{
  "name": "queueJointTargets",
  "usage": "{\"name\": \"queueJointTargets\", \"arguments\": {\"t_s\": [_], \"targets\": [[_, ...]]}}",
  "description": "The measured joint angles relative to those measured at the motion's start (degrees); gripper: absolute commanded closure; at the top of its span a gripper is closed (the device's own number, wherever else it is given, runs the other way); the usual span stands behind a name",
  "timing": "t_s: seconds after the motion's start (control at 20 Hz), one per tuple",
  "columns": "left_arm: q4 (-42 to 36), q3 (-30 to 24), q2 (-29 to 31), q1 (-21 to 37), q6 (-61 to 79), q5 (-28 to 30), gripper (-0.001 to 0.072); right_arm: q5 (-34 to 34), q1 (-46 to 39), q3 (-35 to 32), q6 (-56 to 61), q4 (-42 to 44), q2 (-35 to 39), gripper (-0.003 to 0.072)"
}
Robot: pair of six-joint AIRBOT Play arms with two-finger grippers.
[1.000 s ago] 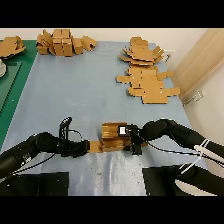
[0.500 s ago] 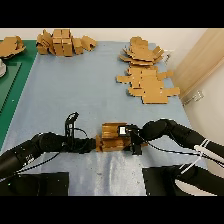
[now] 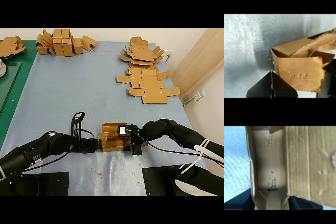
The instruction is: Fold the box.
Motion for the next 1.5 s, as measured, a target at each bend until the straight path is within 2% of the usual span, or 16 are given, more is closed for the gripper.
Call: {"name": "queueJointTargets", "arguments": {"t_s": [0.25,0.45,0.5,0.55,0.6,1.0,1.25,1.3,1.5], "targets": [[23.08,6.84,-2.08,-6.32,-23.21,-6.93,0.0696,0.0,0.0,0.0,0.0,0.0,0.0,0.0216],[29.97,9.86,-2.45,-8.28,-30.47,-8.72,0.0692,0.0,0.0,0.0,0.02,0.0,0.0,0.0216],[30.49,10.16,-2.49,-8.5,-31.26,-8.81,0.0631,0.0,0.0,0.0,0.02,0.0,0.0,0.0216],[30.8,10.4,-2.56,-8.68,-31.95,-8.46,0.032,0.0,0.0,0.0,0.0,0.0,0.0,0.0216],[30.97,10.58,-2.58,-8.74,-32.37,-8.11,0.0227,0.0,0.0,0.0,0.0,0.0,0.0,0.0216],[30.51,10.99,-2.69,-9.01,-33.77,-6.49,0.024,0.0,0.0,0.0,0.0,0.0,0.0,0.0216],[28.5,11.04,-3.58,-9.44,-33.31,-9.64,0.0237,0.0,0.0,0.0,0.0,0.0,0.0,0.0216],[28.35,11.04,-3.69,-9.66,-32.85,-9.84,0.0216,0.0,0.0,0.0,0.0,0.0,0.0,0.0216],[25.62,11.08,-4.15,-11.02,-30.36,-9.75,0.0209,-0.02,0.0,0.0,0.0,0.0,0.0,0.0217]]}}
